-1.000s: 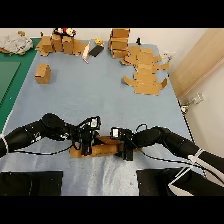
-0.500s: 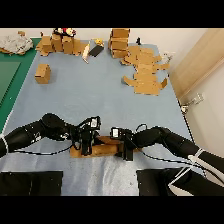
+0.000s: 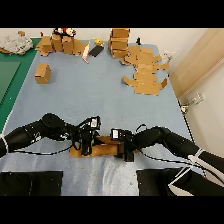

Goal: Fold the box.

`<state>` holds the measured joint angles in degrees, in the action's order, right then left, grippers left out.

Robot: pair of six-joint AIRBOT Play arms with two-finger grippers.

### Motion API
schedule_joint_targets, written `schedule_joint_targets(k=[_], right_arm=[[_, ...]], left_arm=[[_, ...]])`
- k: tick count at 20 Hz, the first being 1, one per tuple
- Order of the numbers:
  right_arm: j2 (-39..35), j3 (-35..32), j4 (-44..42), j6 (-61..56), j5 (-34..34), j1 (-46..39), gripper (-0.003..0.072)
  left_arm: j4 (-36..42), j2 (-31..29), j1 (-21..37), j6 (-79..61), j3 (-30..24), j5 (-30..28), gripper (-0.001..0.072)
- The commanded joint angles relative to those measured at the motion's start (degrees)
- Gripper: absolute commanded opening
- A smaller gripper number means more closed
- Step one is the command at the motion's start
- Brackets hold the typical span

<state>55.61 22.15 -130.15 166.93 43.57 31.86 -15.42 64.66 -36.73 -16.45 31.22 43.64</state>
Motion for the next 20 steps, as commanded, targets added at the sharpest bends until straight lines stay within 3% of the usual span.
schedule_joint_targets(k=[1,7,10,20], right_arm=[[0.04,0.02,0.94,0.04,0.02,0.04,0.0718],[0.04,0.0,0.92,1.86,0.22,0.04,0.0709],[0.04,-0.04,0.9,3.28,0.22,0.63,0.0595],[0.5,-0.22,1.86,3.26,-0.09,2.1,0.0595]], left_arm=[[0.0,-0.02,-0.02,-0.02,0.02,-0.04,0.0012],[0.0,-0.02,-0.02,-0.02,0.02,-0.04,0.0012],[0.0,-0.02,-0.02,-0.02,0.02,-0.04,0.0012],[0.0,-0.02,-0.02,-0.02,0.02,-0.04,0.0012]])
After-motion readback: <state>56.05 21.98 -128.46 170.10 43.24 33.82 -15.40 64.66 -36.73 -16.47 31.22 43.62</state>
